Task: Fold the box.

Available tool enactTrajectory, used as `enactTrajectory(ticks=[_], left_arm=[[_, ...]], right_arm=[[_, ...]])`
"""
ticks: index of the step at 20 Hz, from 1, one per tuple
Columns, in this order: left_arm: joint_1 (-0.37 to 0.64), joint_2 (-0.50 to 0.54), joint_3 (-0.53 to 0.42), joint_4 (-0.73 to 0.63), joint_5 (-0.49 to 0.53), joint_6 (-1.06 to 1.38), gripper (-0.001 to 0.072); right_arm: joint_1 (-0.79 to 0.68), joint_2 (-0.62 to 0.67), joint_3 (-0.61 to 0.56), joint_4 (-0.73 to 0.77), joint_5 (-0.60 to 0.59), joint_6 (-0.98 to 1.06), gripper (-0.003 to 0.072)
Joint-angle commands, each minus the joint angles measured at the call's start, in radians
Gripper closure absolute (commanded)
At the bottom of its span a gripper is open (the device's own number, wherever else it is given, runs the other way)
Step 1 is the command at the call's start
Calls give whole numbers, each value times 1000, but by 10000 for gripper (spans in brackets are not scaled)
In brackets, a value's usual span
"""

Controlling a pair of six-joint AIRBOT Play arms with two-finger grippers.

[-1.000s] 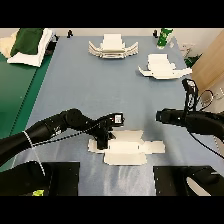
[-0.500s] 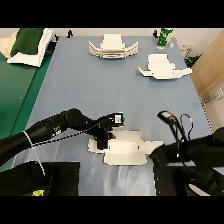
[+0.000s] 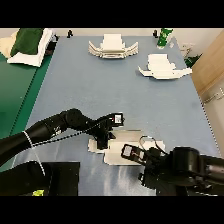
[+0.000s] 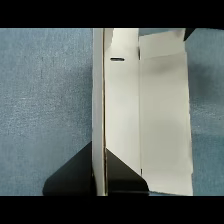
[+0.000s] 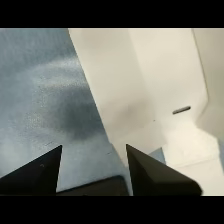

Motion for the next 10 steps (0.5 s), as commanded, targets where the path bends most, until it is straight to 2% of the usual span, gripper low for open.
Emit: enactTrajectory(ticks=[1,3,6,8,10], left_arm=[[1,0,0,0,0,0,696],[1,0,0,0,0,0,696],[1,0,0,0,0,0,696],[1,1,0,0,0,0,696],[1,0,0,0,0,0,696]], right_arm=[[54,-147,2,-169,138,-66,80],[54,-175,2,-224,172,-60,82],[54,-181,2,-352,197,78,87],[55,-180,5,-385,188,145,96],[55,-177,32,-377,126,209,96]])
